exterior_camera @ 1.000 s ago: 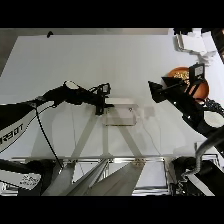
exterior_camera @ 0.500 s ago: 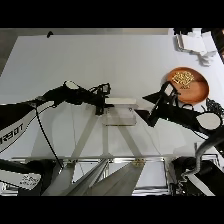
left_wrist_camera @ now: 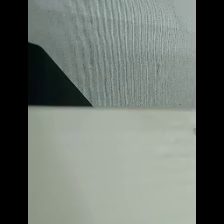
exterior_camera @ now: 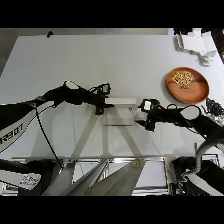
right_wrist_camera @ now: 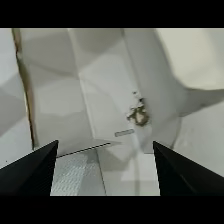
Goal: Fold the box and place the chain.
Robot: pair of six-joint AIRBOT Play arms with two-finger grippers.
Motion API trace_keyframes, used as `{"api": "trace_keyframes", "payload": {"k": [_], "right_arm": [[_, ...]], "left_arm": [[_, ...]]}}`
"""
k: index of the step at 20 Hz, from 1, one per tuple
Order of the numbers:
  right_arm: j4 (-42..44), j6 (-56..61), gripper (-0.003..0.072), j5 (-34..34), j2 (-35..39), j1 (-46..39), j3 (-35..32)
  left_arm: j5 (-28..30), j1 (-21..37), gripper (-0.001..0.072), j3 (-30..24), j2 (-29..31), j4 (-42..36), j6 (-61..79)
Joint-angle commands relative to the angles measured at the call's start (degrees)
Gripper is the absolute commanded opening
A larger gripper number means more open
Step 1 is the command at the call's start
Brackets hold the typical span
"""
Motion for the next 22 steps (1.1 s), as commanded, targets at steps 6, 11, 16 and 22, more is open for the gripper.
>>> {"api": "trace_keyframes", "payload": {"k": [6, 11, 16, 22], "right_arm": [[1.31, -10.86, 0.0675, 0.37, -5.31, 0.04, 0.11], [0.13, -10.82, 0.0674, 0.02, -4.66, 0.02, 0.11], [0.02, -10.78, 0.0672, -0.92, 1.53, -0.59, 0.11], [-0.66, -7.76, 0.0671, 1.18, 3.82, -6.97, -0.96]], "left_arm": [[-0.11, 0.00, 0.0008, -0.02, -0.04, 0.02, 0.02], [-0.11, 0.00, 0.0008, -0.02, -0.04, 0.00, 0.02], [-0.11, 0.00, 0.0008, -0.02, -0.04, 0.00, 0.02], [-0.13, 0.00, 0.0008, -0.02, -0.04, 0.02, 0.02]]}}
